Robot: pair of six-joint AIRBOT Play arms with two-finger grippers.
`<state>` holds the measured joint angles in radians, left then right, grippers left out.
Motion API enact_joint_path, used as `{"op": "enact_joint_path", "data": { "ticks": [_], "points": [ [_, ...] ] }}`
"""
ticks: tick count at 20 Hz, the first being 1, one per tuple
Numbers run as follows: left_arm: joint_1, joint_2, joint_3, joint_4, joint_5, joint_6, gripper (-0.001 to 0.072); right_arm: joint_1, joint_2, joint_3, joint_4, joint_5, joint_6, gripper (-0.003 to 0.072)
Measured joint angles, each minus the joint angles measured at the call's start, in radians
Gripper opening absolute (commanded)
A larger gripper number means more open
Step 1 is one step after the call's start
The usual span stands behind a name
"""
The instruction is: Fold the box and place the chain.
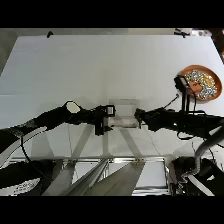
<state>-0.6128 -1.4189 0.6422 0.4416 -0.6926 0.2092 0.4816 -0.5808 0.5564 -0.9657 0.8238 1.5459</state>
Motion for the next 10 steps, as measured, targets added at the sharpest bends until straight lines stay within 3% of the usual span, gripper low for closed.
{"op": "enact_joint_path", "data": {
  "ticks": [10],
  "points": [
    [0.0,0.0,0.0,0.0,0.0,0.0,0.0372,0.193,-0.301,-0.006,-0.004,-0.219,0.066,0.0014]
  ]
}}
